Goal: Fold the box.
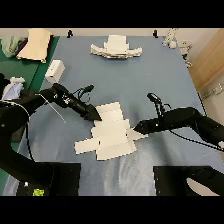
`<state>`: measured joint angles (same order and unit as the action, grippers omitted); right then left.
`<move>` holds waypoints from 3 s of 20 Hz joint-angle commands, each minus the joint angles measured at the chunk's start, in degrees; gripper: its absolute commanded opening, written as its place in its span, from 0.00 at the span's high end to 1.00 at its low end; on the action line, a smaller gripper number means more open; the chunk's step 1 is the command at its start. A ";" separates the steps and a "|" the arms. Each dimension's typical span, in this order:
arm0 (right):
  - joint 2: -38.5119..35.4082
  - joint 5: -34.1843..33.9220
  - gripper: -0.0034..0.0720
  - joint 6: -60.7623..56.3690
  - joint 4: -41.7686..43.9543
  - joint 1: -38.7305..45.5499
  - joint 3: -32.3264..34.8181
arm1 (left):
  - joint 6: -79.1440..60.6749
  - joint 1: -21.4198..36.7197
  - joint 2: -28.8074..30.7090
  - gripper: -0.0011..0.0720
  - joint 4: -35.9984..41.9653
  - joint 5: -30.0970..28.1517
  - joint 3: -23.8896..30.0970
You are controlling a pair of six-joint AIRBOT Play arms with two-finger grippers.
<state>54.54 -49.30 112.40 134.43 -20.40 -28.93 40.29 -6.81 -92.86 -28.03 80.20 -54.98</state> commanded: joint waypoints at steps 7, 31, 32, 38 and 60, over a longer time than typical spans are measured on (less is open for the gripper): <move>-0.02 0.83 0.95 -0.04 -0.07 -0.04 0.02 | -5.31 -1.16 -0.04 0.92 -0.37 1.84 -0.17; -0.11 3.85 0.13 -56.57 -57.53 1.16 -10.08 | -39.45 -14.14 19.52 0.97 -10.49 -18.75 2.43; -0.11 3.85 0.13 -56.81 -57.55 1.16 -10.93 | -39.71 -15.50 19.82 0.97 -10.29 -20.85 3.98; -0.09 3.61 0.27 -56.92 -57.05 1.14 -11.65 | -42.62 -19.65 20.87 0.97 -9.16 -28.00 9.57; -0.09 3.74 0.27 -56.92 -54.49 1.14 -11.65 | -39.41 -19.54 18.95 0.97 -5.88 -22.60 7.37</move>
<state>54.46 -45.65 55.51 79.53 -19.27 -40.53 0.69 -26.33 -72.20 -33.95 57.47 -47.57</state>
